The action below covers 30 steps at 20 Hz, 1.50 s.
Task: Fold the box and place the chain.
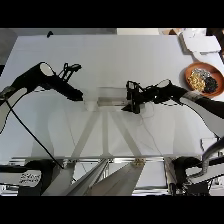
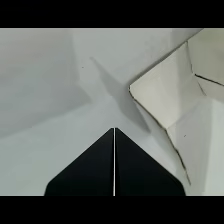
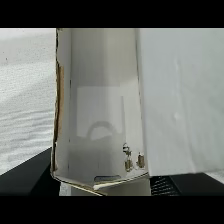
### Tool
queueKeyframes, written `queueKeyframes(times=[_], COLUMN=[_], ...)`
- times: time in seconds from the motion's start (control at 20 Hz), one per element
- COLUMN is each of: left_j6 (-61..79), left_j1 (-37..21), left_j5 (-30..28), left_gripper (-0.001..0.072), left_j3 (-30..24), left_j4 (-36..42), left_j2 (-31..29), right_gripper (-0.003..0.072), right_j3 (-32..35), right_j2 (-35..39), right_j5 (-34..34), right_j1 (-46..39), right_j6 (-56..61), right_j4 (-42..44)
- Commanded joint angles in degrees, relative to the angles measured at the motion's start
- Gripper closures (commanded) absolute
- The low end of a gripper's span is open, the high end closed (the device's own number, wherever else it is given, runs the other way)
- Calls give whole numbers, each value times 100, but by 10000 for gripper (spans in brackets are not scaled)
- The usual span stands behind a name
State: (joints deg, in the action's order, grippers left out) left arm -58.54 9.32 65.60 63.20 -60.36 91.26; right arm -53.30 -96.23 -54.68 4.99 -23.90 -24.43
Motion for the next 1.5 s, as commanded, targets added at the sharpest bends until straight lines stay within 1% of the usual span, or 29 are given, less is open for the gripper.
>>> queueKeyframes(times=[0.0, 0.15, 0.25, 0.4, 0.55, 0.65, 0.9, 1.05, 1.1, 1.15, 1.3, 1.35, 1.4, 1.45], left_j6=[-146, -37, -4, 177, 177, 177, 481, 483, 485, 531, 610, 614, 623, 632], left_j1=[114, 114, 114, 94, 87, 96, 96, 96, 96, 96, 90, 66, 42, 17], left_j5=[-330, -306, -278, -243, -103, -42, -46, -63, -55, -26, -26, -20, -22, -20], left_gripper=[706, 706, 706, 708, 707, 707, 700, 696, 672, 623, 617, 596, 540, 538], left_j3=[-214, -496, -577, -590, -616, -640, -671, -671, -671, -671, -671, -671, -671, -671], left_j4=[433, 704, 828, 1187, 1233, 1250, 2063, 2081, 2081, 2092, 2094, 2111, 2138, 2181], left_j2=[181, 179, 149, -105, -291, -302, -299, -302, -302, -302, -302, -302, -302, -299], right_gripper=[250, 249, 249, 249, 249, 249, 250, 250, 250, 250, 250, 250, 250, 250], right_j3=[2, 2, 2, 2, 2, 2, 2, 2, 2, 2, 2, 2, 2, 2], right_j2=[-4, -4, -4, -4, -4, -4, -4, -4, -4, -4, -4, -4, -4, -4], right_j5=[0, 0, 0, 0, 0, 0, 0, 0, 0, 0, 0, 0, 0, 0], right_j1=[4, 4, 4, 4, 4, 4, 4, 4, 4, 4, 4, 4, 4, 4], right_j6=[2, 2, 2, 2, 2, 2, 2, 2, 2, 2, 2, 2, 2, 2], right_j4=[2, 2, 2, 2, 2, 2, 2, 2, 2, 2, 2, 2, 2, 2])
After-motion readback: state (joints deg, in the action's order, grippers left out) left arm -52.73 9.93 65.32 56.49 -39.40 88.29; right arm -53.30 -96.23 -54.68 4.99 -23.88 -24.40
